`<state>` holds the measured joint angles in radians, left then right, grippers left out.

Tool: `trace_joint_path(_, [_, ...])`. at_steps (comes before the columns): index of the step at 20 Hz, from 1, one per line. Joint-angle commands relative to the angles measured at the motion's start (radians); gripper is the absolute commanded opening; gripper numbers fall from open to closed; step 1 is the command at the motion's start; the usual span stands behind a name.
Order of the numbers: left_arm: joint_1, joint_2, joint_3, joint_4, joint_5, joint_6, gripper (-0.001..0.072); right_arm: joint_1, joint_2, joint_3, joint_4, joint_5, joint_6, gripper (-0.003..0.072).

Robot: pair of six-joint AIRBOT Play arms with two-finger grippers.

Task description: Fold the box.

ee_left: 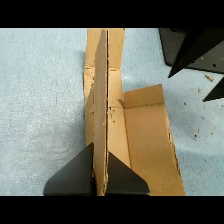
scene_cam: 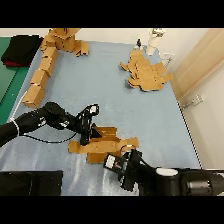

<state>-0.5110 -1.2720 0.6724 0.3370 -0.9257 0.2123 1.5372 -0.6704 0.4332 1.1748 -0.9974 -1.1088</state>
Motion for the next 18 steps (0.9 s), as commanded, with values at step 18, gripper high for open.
trace_joint_path(18, [0.0,0.0,0.0,0.0,0.0,0.0,0.0011,0.049,-0.167,-0.033,-0.569,-0.045,0.37,0.0717])
